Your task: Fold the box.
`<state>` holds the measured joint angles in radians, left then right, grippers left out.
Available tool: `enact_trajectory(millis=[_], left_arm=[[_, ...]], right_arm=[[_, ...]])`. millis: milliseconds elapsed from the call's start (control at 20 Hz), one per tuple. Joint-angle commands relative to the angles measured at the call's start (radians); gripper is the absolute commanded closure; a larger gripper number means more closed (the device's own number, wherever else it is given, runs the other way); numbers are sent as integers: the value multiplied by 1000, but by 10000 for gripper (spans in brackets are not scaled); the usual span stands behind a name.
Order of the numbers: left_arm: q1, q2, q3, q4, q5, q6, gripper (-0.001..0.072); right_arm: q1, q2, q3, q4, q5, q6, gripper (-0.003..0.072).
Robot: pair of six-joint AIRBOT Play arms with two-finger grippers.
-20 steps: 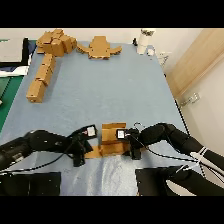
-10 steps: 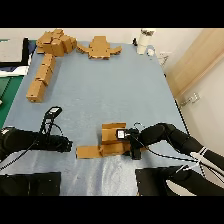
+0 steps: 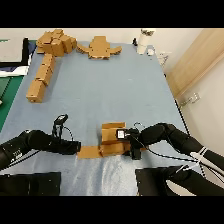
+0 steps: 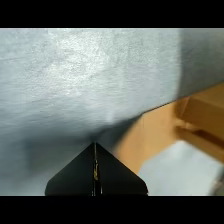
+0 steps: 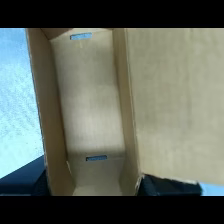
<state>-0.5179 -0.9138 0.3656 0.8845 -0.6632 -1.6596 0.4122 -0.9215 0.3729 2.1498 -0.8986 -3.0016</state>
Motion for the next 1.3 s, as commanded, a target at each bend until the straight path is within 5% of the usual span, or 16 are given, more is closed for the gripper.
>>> enact_trajectory(millis=[0, 300, 550, 800, 850, 900, 1250], left_arm=[[-56, -14, 3, -114, 30, 58, 697], [-89, 56, 7, -191, 45, 93, 697], [-193, -15, 8, -248, 219, 93, 697], [-210, -21, 77, -259, 187, 151, 694], [-210, -21, 85, -257, 184, 151, 645], [-210, -21, 89, -257, 184, 148, 391], [-176, -21, 93, -257, 142, 118, 357]], right_arm=[[1, 0, 0, 0, 0, 1, 130], [1, 0, 0, 0, 0, 1, 130], [1, 0, 0, 0, 0, 1, 130], [1, 0, 0, 0, 0, 0, 130], [1, 0, 0, 1, 0, 1, 129], [1, 0, 0, 0, 0, 1, 130], [1, 0, 0, 0, 0, 1, 130]])
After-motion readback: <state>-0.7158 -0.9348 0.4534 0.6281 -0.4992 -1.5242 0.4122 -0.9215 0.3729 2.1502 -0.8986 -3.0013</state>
